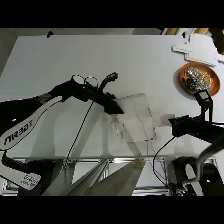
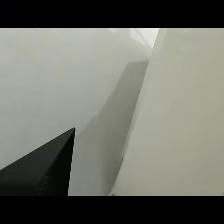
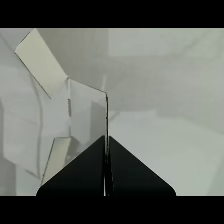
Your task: Fold the box and place the chain.
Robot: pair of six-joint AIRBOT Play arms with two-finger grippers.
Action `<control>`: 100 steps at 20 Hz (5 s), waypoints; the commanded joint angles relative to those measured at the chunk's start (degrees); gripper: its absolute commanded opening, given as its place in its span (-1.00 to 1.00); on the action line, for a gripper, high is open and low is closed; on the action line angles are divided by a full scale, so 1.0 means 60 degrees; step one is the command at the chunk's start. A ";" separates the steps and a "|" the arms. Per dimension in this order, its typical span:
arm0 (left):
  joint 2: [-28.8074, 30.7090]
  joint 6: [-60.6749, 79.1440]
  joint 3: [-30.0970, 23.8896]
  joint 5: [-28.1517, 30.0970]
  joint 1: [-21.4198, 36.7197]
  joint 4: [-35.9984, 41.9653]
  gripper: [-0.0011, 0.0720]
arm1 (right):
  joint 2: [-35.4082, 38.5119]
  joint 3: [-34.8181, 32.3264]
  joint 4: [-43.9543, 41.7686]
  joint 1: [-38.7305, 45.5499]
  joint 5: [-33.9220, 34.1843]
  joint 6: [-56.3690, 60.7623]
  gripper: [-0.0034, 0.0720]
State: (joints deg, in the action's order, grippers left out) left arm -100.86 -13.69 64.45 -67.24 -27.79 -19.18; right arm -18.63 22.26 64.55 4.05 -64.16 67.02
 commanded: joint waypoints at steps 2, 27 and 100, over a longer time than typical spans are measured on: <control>-0.0117 0.0765 -0.0004 0.0423 -0.0492 0.0761 0.45 | 0.0007 0.0000 0.0000 -0.0011 -0.0004 0.0004 -0.86; 0.3599 -0.1971 -0.0481 0.2280 -0.2404 -0.5581 -0.97 | 0.0244 0.1982 -0.0703 -0.0011 -0.0765 0.0000 -0.06; 0.3264 0.0106 -0.2433 0.4452 -0.2310 -0.5104 -0.94 | 0.0135 0.1271 -0.2947 -0.0011 -0.2062 -0.3858 -0.86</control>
State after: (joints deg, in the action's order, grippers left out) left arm -81.28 -13.06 49.80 -40.51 -41.63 -49.82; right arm -17.45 32.01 52.03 4.03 -75.26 50.15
